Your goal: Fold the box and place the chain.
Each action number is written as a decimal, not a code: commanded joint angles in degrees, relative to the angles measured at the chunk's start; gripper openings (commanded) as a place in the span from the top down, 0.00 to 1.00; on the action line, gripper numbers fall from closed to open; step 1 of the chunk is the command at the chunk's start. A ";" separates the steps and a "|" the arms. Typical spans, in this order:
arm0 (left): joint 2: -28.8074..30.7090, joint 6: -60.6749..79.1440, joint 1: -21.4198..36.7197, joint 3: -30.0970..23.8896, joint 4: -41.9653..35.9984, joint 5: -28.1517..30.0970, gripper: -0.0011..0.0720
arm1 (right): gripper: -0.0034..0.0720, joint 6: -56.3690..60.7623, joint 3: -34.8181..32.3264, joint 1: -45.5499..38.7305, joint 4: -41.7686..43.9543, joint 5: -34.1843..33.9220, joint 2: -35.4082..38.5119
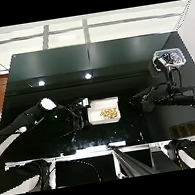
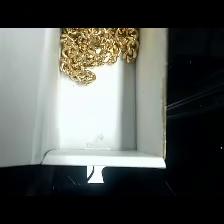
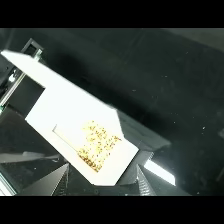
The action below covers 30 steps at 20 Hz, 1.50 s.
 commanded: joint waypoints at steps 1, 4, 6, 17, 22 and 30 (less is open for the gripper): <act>-0.04 -0.04 -0.13 0.04 0.20 0.17 0.45 | 0.29 0.17 0.02 -0.04 1.20 -1.73 0.04; -0.04 -0.04 -0.15 0.04 0.20 0.31 0.45 | 0.01 0.20 0.02 1.46 -1.33 -5.40 -0.28; -0.04 -0.02 -0.15 0.04 0.20 0.35 0.45 | 0.01 0.20 0.17 2.29 -4.13 -11.63 -2.27; -0.04 -0.04 -0.15 0.04 0.20 0.33 0.42 | 0.20 -33.00 16.02 2.71 9.88 7.37 -30.84; -0.04 -0.04 -0.15 0.04 0.20 0.33 0.42 | 0.01 -35.63 15.96 5.70 5.79 6.67 -30.86; -0.04 -0.04 -0.15 0.04 0.20 0.28 0.42 | 0.01 -37.83 15.98 14.03 -1.60 5.18 -30.86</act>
